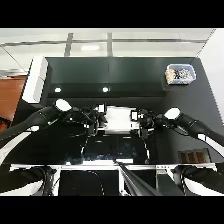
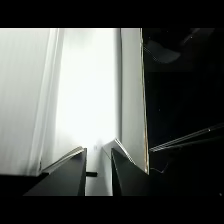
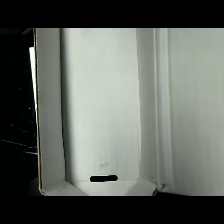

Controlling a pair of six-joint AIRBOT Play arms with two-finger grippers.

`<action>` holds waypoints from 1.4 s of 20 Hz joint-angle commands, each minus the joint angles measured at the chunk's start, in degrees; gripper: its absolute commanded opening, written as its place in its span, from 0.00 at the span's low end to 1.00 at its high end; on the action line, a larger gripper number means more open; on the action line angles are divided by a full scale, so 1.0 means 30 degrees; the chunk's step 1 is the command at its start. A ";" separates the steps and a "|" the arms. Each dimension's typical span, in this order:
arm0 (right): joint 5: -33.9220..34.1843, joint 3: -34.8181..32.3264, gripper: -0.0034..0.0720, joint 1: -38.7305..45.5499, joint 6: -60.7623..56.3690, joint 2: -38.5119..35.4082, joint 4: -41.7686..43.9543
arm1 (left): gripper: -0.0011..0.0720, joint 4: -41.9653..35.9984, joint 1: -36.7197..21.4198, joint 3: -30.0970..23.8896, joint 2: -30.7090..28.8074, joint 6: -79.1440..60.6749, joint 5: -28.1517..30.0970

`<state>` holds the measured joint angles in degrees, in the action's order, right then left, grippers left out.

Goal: Fold the box and place the chain.

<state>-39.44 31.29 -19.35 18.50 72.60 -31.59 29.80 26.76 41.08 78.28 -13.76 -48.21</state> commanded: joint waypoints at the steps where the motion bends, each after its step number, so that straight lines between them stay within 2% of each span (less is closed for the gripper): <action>1: 0.0000 -0.0007 0.50 -0.0015 -0.0007 0.0000 0.0007 | 0.28 -0.0670 0.0401 0.0015 0.0306 0.0146 0.0794; 4: 0.0000 -0.0007 0.50 -0.0015 -0.0007 0.0000 0.0007 | 0.28 -0.0663 0.0255 0.0015 0.0306 0.0240 0.0831; 5: 0.0000 -0.0007 0.50 -0.0015 -0.0007 0.0000 0.0007 | 0.22 -0.0627 0.0248 0.0015 0.0306 0.0240 0.0882; 9: 0.0000 -0.0007 0.50 -0.0015 -0.0007 0.0000 0.0007 | 0.22 -0.0612 0.0270 0.0015 0.0306 0.0233 0.0845; 10: 0.0000 -0.0007 0.50 -0.0015 -0.0007 0.0000 0.0007 | 0.32 -0.0612 0.0270 0.0015 0.0306 0.0233 0.0852; 11: -0.0007 -0.0007 0.50 -0.0015 -0.0007 0.0000 0.0007 | 0.56 -0.0597 0.0270 0.0015 0.0306 0.0219 0.0867; 12: 0.0000 -0.0007 0.50 -0.0015 -0.0007 0.0000 0.0007 | 0.68 -0.0590 0.0270 0.0015 0.0306 0.0219 0.0933; 13: 0.0000 -0.0007 0.50 -0.0015 -0.0007 0.0000 0.0007 | 0.69 -0.0561 0.0270 0.0015 0.0306 0.0204 0.0947; 14: 0.0000 -0.0007 0.50 -0.0015 -0.0007 0.0000 0.0007 | 0.59 -0.0401 0.0270 0.0015 0.0306 0.0219 0.0918; 15: 0.0000 -0.0007 0.50 -0.0015 -0.0007 0.0000 0.0007 | 0.35 -0.0299 0.0270 0.0015 0.0306 0.0219 0.0823; 16: -0.0007 -0.0007 0.50 -0.0015 -0.0007 0.0000 0.0007 | 0.40 -0.0306 0.0277 0.0015 0.0306 0.0226 0.0838; 17: 0.0000 -0.0007 0.50 -0.0015 -0.0007 0.0000 0.0007 | 0.59 -0.0306 0.0277 0.0015 0.0306 0.0233 0.0831; 18: 0.0000 -0.0007 0.50 -0.0015 -0.0007 0.0000 0.0007 | 0.63 -0.0299 0.0262 0.0015 0.0299 0.0248 0.0831; 19: -0.0007 -0.0007 0.50 -0.0015 -0.0007 0.0000 0.0007 | 0.54 -0.0284 0.0248 0.0015 0.0270 0.0474 0.0845; 20: 0.0000 -0.0007 0.50 -0.0015 -0.0007 0.0000 0.0007 | 0.16 0.0029 0.0240 0.0080 0.0168 0.1013 0.0823; 21: -0.0007 -0.0007 0.50 -0.0015 -0.0007 0.0000 0.0007 | 0.05 0.0787 0.0182 0.0240 -0.0044 0.1909 0.0488; 23: 0.0000 -0.0007 0.50 -0.0015 -0.0007 0.0000 0.0007 | 0.05 0.2251 -0.0255 0.0423 -0.0896 0.4801 -0.0270; 25: -0.0007 -0.0007 0.50 -0.0015 -0.0007 0.0000 0.0007 | 0.05 0.4648 -0.1107 0.0430 -0.2317 0.8837 -0.0189; 28: -0.0007 -0.0007 0.50 -0.0015 -0.0007 0.0000 0.0007 | 0.05 0.7679 -0.3657 0.0415 -0.4189 1.6364 -0.0073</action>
<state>-39.44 31.29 -19.35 18.48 72.58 -31.57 43.53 21.08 42.24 70.17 13.80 -48.62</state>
